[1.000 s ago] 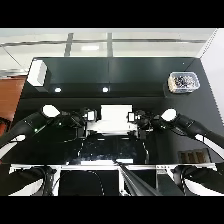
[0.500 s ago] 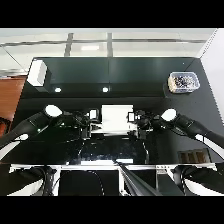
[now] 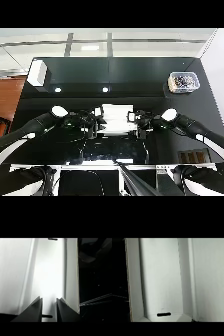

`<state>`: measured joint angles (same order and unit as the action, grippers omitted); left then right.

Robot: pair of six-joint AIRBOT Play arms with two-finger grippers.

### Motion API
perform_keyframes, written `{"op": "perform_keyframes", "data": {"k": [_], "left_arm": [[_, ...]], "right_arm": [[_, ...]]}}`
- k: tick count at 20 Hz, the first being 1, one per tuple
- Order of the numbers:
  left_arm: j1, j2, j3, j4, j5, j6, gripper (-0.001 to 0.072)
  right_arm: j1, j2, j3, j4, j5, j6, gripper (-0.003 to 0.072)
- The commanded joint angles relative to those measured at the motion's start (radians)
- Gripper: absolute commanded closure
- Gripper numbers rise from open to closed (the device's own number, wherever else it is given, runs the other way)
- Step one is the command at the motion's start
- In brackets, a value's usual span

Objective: Fold the box and place the chain.

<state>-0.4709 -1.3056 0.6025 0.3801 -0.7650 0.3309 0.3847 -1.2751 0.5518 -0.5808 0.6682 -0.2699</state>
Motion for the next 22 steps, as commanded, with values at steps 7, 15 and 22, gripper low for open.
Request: {"op": "perform_keyframes", "data": {"k": [7, 15, 22], "left_arm": [[-0.027, -0.004, 0.003, 0.026, 0.032, -0.024, 0.0359], [0.089, 0.232, 0.022, 0.413, -0.035, -0.561, 0.0685], [0.453, 0.316, -0.008, 0.621, -0.154, -1.523, 0.0684]], "right_arm": [[0.000, 0.000, 0.000, 0.000, 0.000, 0.000, 0.0563], [0.000, 0.000, 0.000, 0.000, 0.000, 0.000, 0.0563], [0.000, 0.000, 0.000, 0.000, 0.000, 0.000, 0.0563]]}}
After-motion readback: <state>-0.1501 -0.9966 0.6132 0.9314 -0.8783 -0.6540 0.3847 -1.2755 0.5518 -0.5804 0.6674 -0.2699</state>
